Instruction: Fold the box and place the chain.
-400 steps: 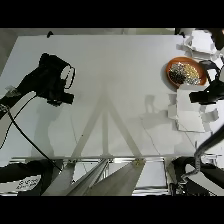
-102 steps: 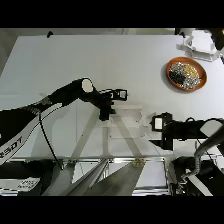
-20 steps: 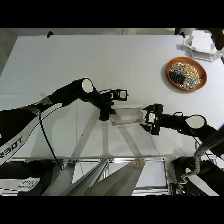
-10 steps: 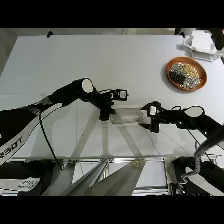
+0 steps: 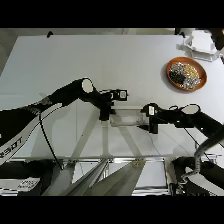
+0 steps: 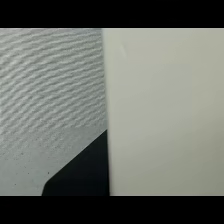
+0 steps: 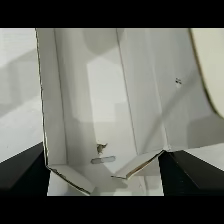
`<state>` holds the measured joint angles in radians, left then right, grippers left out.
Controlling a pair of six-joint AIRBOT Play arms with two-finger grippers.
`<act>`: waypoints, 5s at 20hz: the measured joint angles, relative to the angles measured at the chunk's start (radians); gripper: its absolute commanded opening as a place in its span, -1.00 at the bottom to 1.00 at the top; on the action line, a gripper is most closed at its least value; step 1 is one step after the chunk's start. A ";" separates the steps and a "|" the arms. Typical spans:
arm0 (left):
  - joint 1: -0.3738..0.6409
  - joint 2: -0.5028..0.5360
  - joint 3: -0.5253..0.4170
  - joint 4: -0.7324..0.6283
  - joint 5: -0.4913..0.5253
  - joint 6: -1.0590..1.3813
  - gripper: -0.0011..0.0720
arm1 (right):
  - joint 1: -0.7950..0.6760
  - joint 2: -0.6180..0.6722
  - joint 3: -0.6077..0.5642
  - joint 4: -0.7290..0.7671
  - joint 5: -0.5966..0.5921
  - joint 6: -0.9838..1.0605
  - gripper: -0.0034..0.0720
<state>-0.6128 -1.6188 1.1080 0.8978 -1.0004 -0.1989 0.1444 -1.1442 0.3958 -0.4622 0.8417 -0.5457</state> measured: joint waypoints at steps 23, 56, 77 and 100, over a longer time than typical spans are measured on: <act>0.000 0.000 0.000 0.000 0.000 -0.001 -0.94 | 0.029 -0.118 0.001 0.074 -0.034 -0.077 0.40; 0.000 0.000 0.000 0.000 0.001 -0.001 -0.94 | 0.029 -0.132 0.001 0.076 -0.048 -0.088 0.00; 0.019 0.028 -0.001 0.000 -0.080 -0.165 0.15 | 0.030 -0.132 0.001 0.075 -0.050 -0.088 0.00; -0.037 0.224 -0.005 -0.355 -0.306 -0.343 -0.96 | 0.030 -0.132 0.001 0.074 -0.048 -0.088 0.00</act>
<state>-0.6502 -1.3945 1.1027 0.5430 -1.3067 -0.5419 0.1741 -1.2762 0.3969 -0.3882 0.7937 -0.6334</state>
